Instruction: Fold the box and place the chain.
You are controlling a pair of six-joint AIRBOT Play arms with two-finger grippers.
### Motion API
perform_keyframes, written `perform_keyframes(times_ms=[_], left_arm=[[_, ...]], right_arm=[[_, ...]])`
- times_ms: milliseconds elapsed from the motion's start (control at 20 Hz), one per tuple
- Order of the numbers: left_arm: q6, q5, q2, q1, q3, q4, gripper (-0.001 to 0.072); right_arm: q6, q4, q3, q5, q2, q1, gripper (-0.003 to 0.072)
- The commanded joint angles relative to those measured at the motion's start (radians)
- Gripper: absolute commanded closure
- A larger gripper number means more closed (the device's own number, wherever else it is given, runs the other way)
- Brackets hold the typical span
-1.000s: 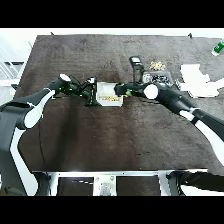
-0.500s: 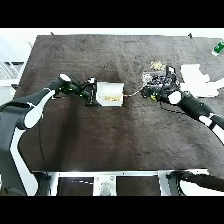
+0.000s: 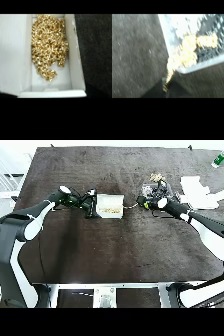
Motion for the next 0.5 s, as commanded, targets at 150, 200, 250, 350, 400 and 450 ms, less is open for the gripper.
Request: perform_keyframes(times_ms=[150, 200, 250, 350, 400, 450], left_arm=[[0.0, 0.0, 0.001, 0.001, 0.001, 0.0, 0.0231], [0.0, 0.0, 0.001, 0.001, 0.001, 0.0, 0.0231], [0.0, 0.0, 0.001, 0.001, 0.001, 0.0, 0.0231], [0.0, 0.0, 0.001, 0.001, 0.001, 0.0, 0.0231], [0.0, 0.0, 0.001, 0.001, 0.001, 0.0, 0.0231], [0.0, 0.0, 0.001, 0.001, 0.001, 0.0, 0.0231]], right_arm=[[-0.042, 0.015, 0.053, 0.072, 0.013, 0.008, 0.0678], [-0.065, 0.015, 0.045, 0.093, 0.057, 0.019, 0.0677], [-0.092, 0.015, 0.033, 0.098, 0.117, 0.037, 0.0677], [-0.105, 0.004, 0.019, 0.114, 0.243, 0.075, 0.0678], [-0.106, -0.006, 0.019, 0.134, 0.299, 0.094, 0.0677], [-0.116, -0.026, 0.019, 0.151, 0.352, 0.117, 0.0677]])
